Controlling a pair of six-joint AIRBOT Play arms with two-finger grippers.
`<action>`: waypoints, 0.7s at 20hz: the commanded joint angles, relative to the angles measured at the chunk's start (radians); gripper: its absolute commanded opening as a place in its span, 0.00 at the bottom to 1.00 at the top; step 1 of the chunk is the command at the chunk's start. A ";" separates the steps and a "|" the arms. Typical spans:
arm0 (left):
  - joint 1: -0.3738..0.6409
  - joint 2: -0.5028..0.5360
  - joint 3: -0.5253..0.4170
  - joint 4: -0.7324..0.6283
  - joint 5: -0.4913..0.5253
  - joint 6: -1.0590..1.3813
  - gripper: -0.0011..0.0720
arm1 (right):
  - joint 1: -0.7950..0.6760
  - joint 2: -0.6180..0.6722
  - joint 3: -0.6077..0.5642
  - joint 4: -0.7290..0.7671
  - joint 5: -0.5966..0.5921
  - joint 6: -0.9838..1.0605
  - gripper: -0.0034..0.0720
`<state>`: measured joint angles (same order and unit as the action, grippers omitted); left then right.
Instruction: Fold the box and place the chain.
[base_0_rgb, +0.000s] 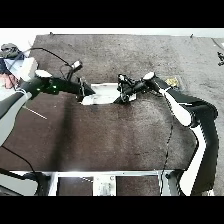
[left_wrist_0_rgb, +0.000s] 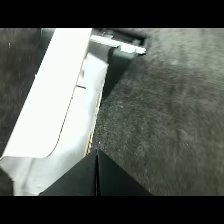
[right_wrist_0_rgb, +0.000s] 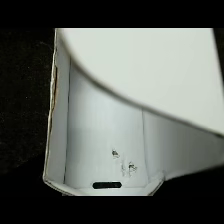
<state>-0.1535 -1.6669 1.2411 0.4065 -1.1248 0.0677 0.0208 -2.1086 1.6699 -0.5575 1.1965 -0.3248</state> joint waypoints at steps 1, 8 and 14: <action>-0.051 -0.020 -0.029 -0.034 0.123 -0.062 0.03 | 0.000 -0.001 0.000 0.000 0.000 0.000 0.54; -0.051 -0.154 0.203 -0.010 0.169 -0.171 0.03 | 0.000 -0.001 0.000 0.000 0.000 0.000 0.54; -0.050 -0.195 0.268 0.049 0.277 -0.232 0.03 | 0.000 -0.001 0.000 0.000 0.000 0.000 0.54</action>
